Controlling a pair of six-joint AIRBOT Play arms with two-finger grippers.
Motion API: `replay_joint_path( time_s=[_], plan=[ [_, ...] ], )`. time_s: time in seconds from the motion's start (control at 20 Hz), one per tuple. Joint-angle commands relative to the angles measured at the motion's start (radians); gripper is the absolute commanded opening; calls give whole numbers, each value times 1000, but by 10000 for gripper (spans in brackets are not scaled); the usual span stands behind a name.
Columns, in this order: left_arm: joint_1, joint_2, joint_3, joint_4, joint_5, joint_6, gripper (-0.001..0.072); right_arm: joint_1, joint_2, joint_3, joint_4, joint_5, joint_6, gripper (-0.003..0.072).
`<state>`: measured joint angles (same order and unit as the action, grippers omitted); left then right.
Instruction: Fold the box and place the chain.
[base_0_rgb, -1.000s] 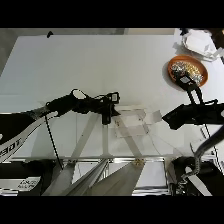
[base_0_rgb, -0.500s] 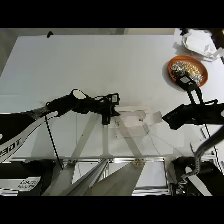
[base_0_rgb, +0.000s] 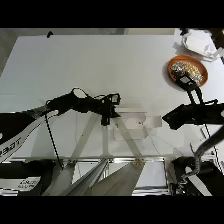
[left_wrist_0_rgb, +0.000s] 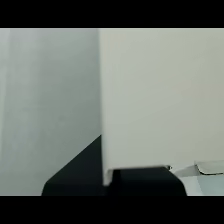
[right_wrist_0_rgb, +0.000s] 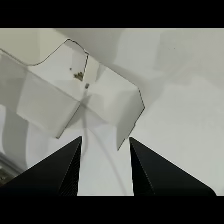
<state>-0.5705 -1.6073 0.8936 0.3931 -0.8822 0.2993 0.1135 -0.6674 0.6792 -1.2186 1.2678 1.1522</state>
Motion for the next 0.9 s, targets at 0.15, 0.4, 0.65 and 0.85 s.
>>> replay_joint_path(
  time_s=[0.15, 0.4, 0.65, 0.85],
  plan=[
    [0, -13, 25, 120, -2, -85, 2, 1, 1, 1, 0, -1, 0, 337],
    [-2, -24, 25, 49, 11, -26, 3, 1, 1, 1, 0, -1, 0, 337],
    [-2, -23, 25, 49, 10, -28, 9, 1, 1, 1, 0, 0, 0, 336],
    [-3, -23, 25, 49, 10, -31, 11, 1, 1, 1, 3, 0, -9, 144]
  ],
)
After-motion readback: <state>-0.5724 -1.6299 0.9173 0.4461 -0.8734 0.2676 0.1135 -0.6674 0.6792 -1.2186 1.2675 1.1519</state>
